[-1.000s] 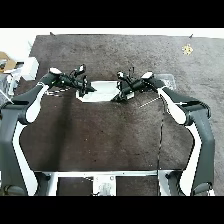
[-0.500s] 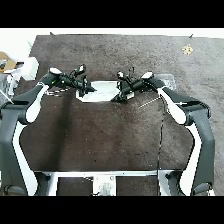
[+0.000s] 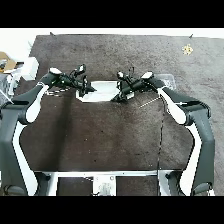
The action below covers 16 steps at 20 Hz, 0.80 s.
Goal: Fold the box and place the chain.
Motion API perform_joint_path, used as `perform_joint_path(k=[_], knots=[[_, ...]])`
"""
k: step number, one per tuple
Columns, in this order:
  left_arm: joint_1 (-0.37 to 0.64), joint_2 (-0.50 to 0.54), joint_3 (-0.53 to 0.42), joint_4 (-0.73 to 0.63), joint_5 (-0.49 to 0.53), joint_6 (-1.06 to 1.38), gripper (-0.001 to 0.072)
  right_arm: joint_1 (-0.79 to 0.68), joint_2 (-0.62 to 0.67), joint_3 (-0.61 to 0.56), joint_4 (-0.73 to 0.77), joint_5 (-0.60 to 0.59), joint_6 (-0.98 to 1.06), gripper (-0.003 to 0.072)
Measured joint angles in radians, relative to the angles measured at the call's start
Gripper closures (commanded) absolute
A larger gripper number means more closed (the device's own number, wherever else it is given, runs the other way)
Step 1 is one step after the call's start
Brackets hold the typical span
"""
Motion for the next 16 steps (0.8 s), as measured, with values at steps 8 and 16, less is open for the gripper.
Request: perform_joint_path(k=[8, 16], knots=[[0.000, 0.000, 0.000, -0.011, 0.000, 0.000, 0.0697, 0.000, 0.000, 0.000, 0.001, -0.002, 0.000, 0.0247], [0.000, -0.001, -0.001, -0.029, 0.002, 0.000, 0.0696, 0.000, 0.000, 0.000, 0.001, -0.004, 0.000, 0.0248]])
